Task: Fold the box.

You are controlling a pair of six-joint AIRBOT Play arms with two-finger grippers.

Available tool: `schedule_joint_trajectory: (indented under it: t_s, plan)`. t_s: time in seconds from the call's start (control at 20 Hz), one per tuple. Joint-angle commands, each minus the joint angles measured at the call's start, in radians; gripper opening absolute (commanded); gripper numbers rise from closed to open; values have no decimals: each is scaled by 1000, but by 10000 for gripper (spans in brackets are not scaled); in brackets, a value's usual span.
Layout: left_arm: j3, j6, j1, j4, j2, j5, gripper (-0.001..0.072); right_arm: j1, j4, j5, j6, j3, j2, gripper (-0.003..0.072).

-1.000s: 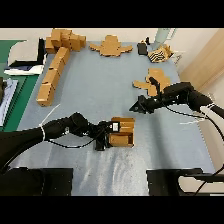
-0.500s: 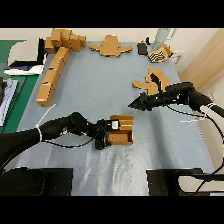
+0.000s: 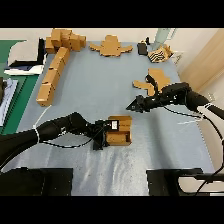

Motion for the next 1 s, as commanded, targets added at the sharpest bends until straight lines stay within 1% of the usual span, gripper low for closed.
schedule_joint_trajectory:
  t_s: [0.0,0.25,0.5,0.55,0.6,0.7,0.75,0.8,0.95]
  plan:
    - [-2,-32,1,8,-3,-7,498,8,-19,8,0,1,-1,4]
    - [-2,-32,-7,8,-54,-45,499,8,-19,8,0,1,-1,5]
    - [-1,-32,-8,4,-54,-44,498,8,-25,6,0,0,-1,4]
    - [-1,-32,-8,4,-54,-44,498,8,-26,-3,0,0,-1,4]
    - [-1,-32,-7,4,-54,-44,498,14,-28,-39,-6,0,-1,4]
    - [-1,-32,-6,5,-54,-43,499,53,-31,-177,-77,-7,0,4]
    - [-1,-32,-6,4,-54,-43,498,84,-35,-201,-93,-16,2,3]
    - [-1,-32,-6,4,-54,-43,498,117,-52,-193,-105,-30,7,3]
    - [-1,-32,-6,4,-54,-44,498,206,-180,-138,-116,-77,43,3]
